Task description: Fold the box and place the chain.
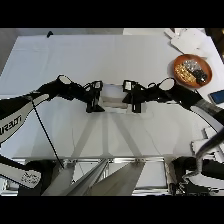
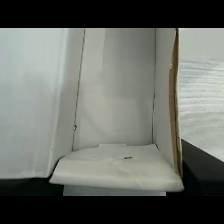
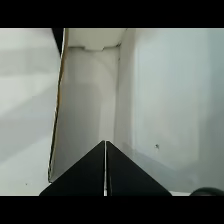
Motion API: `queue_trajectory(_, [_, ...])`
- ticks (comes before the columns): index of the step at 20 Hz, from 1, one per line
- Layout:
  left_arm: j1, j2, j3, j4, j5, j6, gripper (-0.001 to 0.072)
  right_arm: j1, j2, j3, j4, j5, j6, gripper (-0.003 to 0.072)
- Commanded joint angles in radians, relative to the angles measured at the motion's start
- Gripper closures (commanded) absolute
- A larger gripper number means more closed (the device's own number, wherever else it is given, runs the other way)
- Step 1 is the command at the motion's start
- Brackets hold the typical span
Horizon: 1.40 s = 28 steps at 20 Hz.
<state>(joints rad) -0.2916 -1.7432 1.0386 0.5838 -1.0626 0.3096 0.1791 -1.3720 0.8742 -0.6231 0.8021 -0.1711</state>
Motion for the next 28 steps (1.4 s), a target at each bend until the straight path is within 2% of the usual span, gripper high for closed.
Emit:
queue_trajectory(1, [-0.001, -0.001, 0.0, 0.0, 0.0, 0.0, 0.033, 0.0, 0.121, 0.0, -0.015, 0.012, 0.075, 0.0673])
queue_trajectory(4, [-0.001, -0.001, 0.0, 0.0, 0.0, 0.0, 0.033, -0.001, 0.256, 0.0, -0.14, -0.003, 0.29, 0.0673])
queue_trajectory(7, [0.0, -0.001, 0.0, 0.0, 0.0, 0.0, 0.033, -0.001, 0.376, 0.0, -0.41, -0.022, 0.66, 0.0674])
queue_trajectory(9, [-0.001, -0.001, 0.0, 0.0, 0.0, 0.0, 0.033, -0.006, 0.407, 0.0, -0.652, 0.011, 0.958, 0.0674])
queue_trajectory(11, [-0.001, -0.001, 0.0, 0.0, 0.0, 0.0, 0.033, -0.061, 0.385, -0.001, -0.729, 0.097, 1.188, 0.0674])
queue_trajectory(14, [-0.001, -0.001, 0.0, 0.0, 0.0, 0.0, 0.033, -0.172, 0.29, -0.001, -0.68, 0.267, 1.32, 0.0674])
queue_trajectory(16, [-0.001, -0.001, 0.0, 0.0, 0.0, 0.0, 0.033, -0.213, 0.206, -0.01, -0.59, 0.306, 1.326, 0.0674])
queue_trajectory(19, [-0.001, -0.001, 0.0, 0.0, 0.0, 0.0, 0.033, -0.216, 0.111, -0.04, -0.478, 0.26, 1.323, 0.0674])
queue_trajectory(24, [-0.001, -0.001, 0.0, 0.0, 0.0, 0.0, 0.033, -0.216, 0.026, -0.051, -0.463, 0.216, 1.323, 0.0674])
queue_trajectory(28, [-0.001, -0.001, 0.0, 0.0, 0.0, 0.0, 0.033, -0.216, -0.029, -0.059, -0.374, 0.186, 1.31, 0.0674])
